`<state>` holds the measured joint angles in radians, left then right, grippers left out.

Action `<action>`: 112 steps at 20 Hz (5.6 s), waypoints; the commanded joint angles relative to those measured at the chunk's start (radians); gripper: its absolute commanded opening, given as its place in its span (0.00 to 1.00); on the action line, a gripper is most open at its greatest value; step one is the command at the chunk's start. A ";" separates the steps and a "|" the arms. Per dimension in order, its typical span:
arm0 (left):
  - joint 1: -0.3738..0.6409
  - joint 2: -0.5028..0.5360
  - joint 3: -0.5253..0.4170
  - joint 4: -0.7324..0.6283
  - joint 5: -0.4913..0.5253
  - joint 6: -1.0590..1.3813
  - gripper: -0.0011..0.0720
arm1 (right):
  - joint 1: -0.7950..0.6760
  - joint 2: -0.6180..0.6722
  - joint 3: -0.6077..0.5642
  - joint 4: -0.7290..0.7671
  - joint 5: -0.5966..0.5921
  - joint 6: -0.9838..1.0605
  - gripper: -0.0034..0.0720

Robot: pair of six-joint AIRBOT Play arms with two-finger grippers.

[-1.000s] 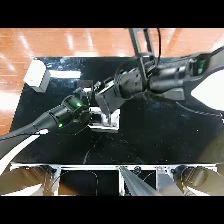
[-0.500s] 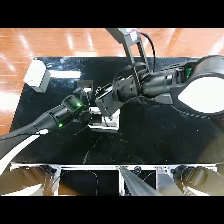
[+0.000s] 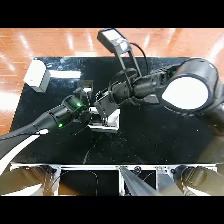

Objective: Fold the box and place the chain.

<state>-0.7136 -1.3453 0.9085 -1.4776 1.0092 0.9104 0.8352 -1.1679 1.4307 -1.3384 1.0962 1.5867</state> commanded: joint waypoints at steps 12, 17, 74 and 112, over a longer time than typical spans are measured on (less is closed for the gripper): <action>0.000 -0.001 0.001 0.000 0.001 0.000 0.04 | -0.037 -0.057 -0.163 0.015 0.065 -0.050 0.08; 0.000 -0.001 0.001 0.000 0.001 0.000 0.04 | -0.037 -0.101 -0.217 0.049 -0.028 -0.051 0.08; 0.431 0.911 -0.375 -0.623 0.250 0.541 0.86 | -0.338 -0.507 0.277 0.235 0.068 -0.340 1.00; 0.431 0.822 -0.375 -0.628 0.132 0.552 0.86 | -0.172 -0.555 0.199 0.181 0.498 -0.713 0.69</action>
<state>-0.2832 -0.5186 0.5335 -2.1063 1.1412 1.4624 0.6621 -1.7275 1.6287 -1.1580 1.5696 0.8745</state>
